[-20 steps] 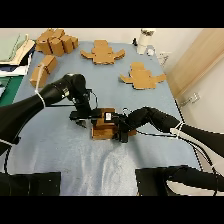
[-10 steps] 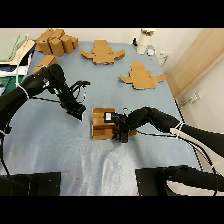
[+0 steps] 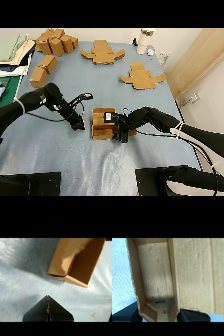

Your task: Fold the box.

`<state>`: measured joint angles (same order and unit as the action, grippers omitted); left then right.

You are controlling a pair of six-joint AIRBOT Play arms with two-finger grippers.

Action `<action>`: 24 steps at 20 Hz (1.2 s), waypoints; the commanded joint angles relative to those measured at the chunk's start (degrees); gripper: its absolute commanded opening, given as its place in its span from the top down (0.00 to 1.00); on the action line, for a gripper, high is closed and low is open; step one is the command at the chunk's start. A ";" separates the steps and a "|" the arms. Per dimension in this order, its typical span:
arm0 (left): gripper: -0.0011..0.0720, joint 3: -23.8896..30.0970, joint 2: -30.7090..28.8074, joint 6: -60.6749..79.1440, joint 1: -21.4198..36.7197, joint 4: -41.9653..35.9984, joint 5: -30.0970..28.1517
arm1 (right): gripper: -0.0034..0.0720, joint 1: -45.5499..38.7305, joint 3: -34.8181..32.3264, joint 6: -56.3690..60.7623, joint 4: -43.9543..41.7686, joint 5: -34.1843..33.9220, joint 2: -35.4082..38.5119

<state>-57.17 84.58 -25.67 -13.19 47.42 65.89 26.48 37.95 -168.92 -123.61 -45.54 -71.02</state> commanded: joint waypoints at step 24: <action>0.03 19.76 -8.85 42.80 -7.54 -19.82 -26.56 | 0.35 0.00 0.00 0.02 0.00 0.00 -0.04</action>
<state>-37.67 75.75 15.88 -20.10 28.10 40.38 26.50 37.95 -168.94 -123.61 -45.54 -71.02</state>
